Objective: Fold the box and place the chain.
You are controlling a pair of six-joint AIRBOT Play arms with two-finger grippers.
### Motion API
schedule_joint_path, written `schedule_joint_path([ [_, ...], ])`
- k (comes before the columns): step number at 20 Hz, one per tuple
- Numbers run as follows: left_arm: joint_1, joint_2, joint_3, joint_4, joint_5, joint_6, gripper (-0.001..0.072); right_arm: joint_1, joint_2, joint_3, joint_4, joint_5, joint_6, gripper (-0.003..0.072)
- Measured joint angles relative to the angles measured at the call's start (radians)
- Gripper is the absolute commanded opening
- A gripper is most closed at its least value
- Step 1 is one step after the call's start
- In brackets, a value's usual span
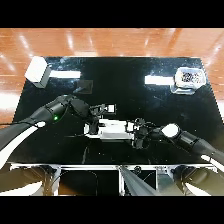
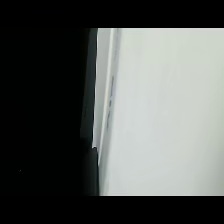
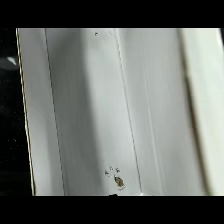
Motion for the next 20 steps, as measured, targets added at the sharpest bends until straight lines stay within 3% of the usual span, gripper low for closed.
schedule_joint_path([
  [20, 0.000, 0.000, 0.000, 0.001, 0.002, -0.018, 0.0016, -0.005, 0.000, 0.000, -0.031, 0.016, 0.002, 0.0664],
])
